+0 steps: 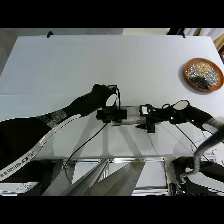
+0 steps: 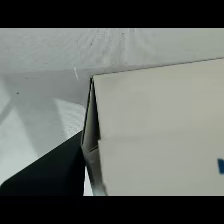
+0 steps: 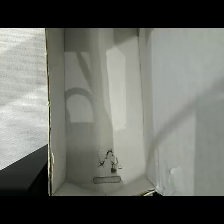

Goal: Fold the box and place the chain.

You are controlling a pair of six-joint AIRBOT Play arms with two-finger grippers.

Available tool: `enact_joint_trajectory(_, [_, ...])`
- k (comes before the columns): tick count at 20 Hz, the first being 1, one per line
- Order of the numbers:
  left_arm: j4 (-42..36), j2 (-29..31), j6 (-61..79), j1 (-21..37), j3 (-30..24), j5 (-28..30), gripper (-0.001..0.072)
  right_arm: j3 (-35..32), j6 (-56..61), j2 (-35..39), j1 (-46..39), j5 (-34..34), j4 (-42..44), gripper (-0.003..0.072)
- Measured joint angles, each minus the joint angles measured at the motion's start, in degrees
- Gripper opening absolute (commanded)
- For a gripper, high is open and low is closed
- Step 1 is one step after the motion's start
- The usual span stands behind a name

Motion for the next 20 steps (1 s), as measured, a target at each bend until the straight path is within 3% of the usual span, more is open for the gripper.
enact_joint_trajectory(1, [0.00,-0.26,-0.33,-0.11,0.07,-0.09,0.0212,0.00,0.00,0.00,0.00,0.00,0.00,0.0403])
enact_joint_trajectory(4, [0.04,-0.83,-0.79,-0.26,0.11,-0.17,0.0189,0.00,-0.02,0.00,0.00,-0.02,0.00,0.0403])
enact_joint_trajectory(8, [0.22,-1.51,-2.29,-0.68,0.15,-0.66,0.0031,0.00,-0.02,0.00,0.00,0.00,0.00,0.0403])
enact_joint_trajectory(10, [0.28,-1.75,-2.99,-0.94,0.20,-0.79,0.0002,0.00,-0.02,0.00,0.00,0.00,0.00,0.0403])
enact_joint_trajectory(14, [0.37,-2.36,-4.07,-1.53,0.24,-0.92,0.0012,0.00,-0.02,0.00,0.00,0.00,-0.02,0.0403])
enact_joint_trajectory(17, [0.22,-2.91,-4.76,-1.88,0.15,-0.20,0.0159,0.00,-0.04,-0.04,-0.02,0.04,-0.02,0.0403])
enact_joint_trajectory(20, [0.11,-2.97,-4.87,-2.01,0.17,-0.22,0.0149,0.00,0.00,-0.02,-0.02,0.07,-0.02,0.0403])
